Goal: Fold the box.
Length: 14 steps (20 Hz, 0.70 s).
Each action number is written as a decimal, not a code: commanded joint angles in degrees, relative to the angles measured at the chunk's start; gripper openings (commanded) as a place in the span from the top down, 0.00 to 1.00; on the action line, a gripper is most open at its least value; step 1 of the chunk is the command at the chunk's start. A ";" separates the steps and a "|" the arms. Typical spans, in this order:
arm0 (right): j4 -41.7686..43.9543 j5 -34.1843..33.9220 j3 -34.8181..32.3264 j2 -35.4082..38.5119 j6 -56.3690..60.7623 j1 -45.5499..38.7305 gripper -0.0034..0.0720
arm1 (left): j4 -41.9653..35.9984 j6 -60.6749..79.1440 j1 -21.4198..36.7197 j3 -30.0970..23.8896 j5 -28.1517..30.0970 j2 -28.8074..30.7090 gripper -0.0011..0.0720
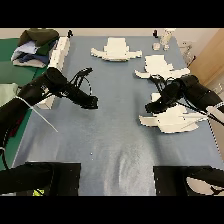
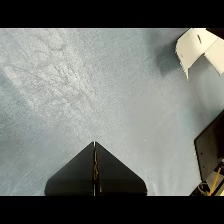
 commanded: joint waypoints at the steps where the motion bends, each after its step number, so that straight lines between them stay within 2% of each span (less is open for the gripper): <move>1: -0.11 -0.02 0.04 0.00 0.02 -0.02 0.95 | 0.02 0.02 0.00 0.07 0.04 0.07 0.97; 9: 0.35 0.02 0.04 0.00 0.02 -0.02 0.95 | 0.00 0.02 0.00 0.07 0.11 0.07 0.97; 11: 2.69 0.28 0.04 0.00 0.04 -0.02 0.95 | 0.02 0.02 0.00 0.07 0.15 0.07 0.97; 14: 10.51 1.55 0.04 0.00 0.04 -0.02 0.95 | 0.02 0.02 0.00 0.07 0.11 0.07 0.97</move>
